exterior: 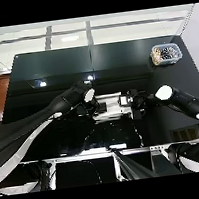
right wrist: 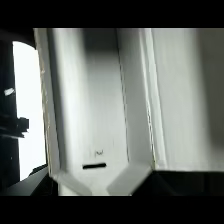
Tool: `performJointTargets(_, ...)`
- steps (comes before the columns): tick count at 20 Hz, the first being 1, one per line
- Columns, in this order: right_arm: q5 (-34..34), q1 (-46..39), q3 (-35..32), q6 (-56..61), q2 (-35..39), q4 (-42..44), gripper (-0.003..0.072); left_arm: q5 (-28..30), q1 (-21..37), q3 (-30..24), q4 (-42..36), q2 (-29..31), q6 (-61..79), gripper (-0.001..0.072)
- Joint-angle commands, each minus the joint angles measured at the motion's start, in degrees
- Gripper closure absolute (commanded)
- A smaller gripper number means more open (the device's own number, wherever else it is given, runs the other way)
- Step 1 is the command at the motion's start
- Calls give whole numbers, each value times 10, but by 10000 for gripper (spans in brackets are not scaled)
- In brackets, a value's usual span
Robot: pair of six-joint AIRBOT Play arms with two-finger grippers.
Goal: Fold the box and place the chain.
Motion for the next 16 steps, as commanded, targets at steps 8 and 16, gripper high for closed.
performJointTargets(8, 39, 0, -2, 20, 24, -32, -18, -15, 0, 0, 7, 0, 25, 683)
performJointTargets(16, 49, 0, -3, 20, 13, 25, 469, -10, 0, 0, 4, 0, 25, 683)
